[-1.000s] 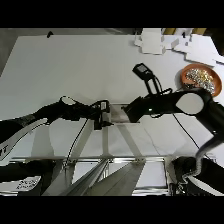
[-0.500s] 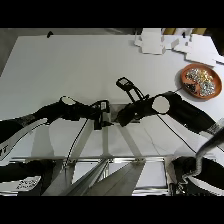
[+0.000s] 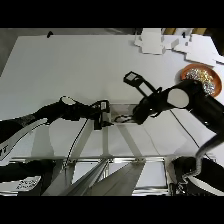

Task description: Fold the box and place the chain.

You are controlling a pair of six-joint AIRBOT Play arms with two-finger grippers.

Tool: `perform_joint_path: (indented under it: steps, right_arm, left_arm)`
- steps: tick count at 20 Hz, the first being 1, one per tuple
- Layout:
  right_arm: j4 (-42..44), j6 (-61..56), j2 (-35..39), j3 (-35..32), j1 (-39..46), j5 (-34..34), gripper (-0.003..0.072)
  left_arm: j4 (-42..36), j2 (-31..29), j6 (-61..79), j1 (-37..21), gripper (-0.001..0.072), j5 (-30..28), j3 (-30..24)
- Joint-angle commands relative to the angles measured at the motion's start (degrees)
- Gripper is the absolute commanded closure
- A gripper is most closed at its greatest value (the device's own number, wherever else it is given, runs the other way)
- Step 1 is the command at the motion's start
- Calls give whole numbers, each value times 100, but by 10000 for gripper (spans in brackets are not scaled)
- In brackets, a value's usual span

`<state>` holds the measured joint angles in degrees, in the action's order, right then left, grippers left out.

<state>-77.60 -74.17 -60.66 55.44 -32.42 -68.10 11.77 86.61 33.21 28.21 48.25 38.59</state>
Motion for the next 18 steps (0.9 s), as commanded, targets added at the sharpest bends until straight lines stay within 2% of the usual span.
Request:
perform_joint_path:
  steps: [1, 2, 4, 7, 9, 11, 14, 18]
  right_arm:
    - [-339, 686, 190, 57, 782, -800, 468]
    - [-138, 1537, 197, 48, 1014, -813, 493]
    - [616, 3084, 197, -109, 1414, -813, 603]
    - [721, 3460, 192, -522, 1661, -758, 606]
    - [1036, 3897, 186, -962, 1668, -372, 609]
    - [1598, 4948, 186, -1495, 1882, 151, 609]
    - [1615, 6728, 186, -2135, 1893, 713, 653]
    - [1996, 7781, 98, -2321, 1893, 1237, 625]
  left_arm:
    - [0, -2, 0, 2, 367, 0, 2]
    - [0, -2, 0, 2, 367, -2, 2]
    - [0, -2, 0, 2, 367, 0, 2]
    - [0, -2, 0, 2, 367, 0, 2]
    - [2, -2, 0, 2, 367, 0, 2]
    - [2, -4, -2, 2, 367, 11, 2]
    - [2, -2, -2, 2, 367, 33, 2]
    - [2, -2, -2, 4, 367, 39, 2]
